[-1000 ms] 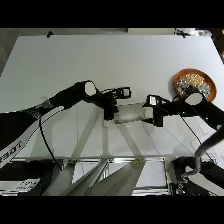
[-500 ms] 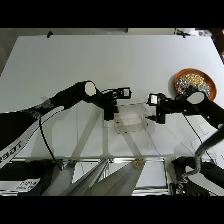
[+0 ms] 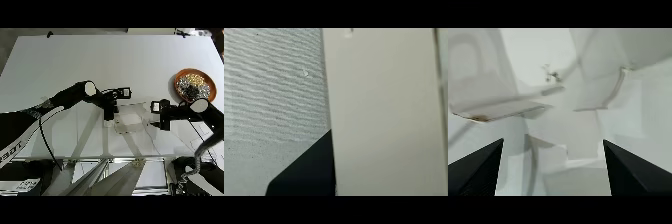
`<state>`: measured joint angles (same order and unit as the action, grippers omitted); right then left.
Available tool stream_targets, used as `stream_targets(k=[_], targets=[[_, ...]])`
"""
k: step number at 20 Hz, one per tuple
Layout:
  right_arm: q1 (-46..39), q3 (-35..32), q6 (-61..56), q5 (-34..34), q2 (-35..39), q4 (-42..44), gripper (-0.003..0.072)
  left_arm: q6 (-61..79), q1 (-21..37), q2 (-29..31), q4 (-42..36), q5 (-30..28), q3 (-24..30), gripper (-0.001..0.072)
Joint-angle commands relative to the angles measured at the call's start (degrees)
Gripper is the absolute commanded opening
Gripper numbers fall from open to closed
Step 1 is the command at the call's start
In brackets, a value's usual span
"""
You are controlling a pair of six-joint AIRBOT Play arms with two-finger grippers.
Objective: Fold the box and place the chain.
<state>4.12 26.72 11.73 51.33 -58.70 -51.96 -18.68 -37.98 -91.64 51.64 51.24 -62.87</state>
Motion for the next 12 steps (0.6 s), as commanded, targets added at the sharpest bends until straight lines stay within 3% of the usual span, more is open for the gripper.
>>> stream_targets(k=[1,12], targets=[[3.3,-2.4,-4.2,-0.1,1.3,-0.3,0.0672,0.0,0.0,0.0,0.0,0.0,0.0,0.001],[6.4,-1.9,-7.0,-3.1,2.4,3.3,0.0672,0.0,0.0,0.0,0.0,0.0,0.0,0.001]])
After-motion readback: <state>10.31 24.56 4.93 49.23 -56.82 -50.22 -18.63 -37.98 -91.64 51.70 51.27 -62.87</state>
